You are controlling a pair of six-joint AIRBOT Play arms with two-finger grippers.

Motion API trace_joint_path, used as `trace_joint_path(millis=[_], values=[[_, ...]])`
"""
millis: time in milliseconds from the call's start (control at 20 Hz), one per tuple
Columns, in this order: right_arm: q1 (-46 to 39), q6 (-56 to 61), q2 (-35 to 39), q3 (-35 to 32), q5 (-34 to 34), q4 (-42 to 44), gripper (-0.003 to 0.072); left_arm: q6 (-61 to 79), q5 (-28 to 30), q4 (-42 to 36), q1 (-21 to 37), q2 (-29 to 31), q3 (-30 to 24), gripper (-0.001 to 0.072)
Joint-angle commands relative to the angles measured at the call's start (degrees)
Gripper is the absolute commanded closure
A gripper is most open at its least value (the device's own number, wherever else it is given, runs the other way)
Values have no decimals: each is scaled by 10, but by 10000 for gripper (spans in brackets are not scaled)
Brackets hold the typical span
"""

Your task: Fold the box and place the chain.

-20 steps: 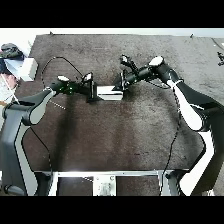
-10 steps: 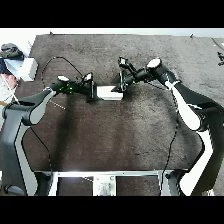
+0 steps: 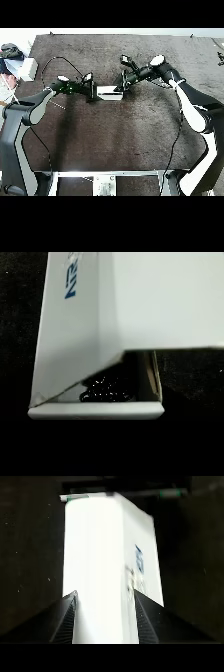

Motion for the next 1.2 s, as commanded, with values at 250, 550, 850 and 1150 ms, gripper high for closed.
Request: trace_joint_path(millis=[250,550,850,1150], values=[[17,-56,8,-37,-48,40,285,0,0,0,0,0,0,357],[39,-82,8,-67,-113,40,283,0,0,0,0,0,0,357],[38,-103,8,-69,-174,33,283,0,0,0,0,0,0,357],[37,-103,30,-69,-173,33,285,0,0,0,0,0,0,357]])
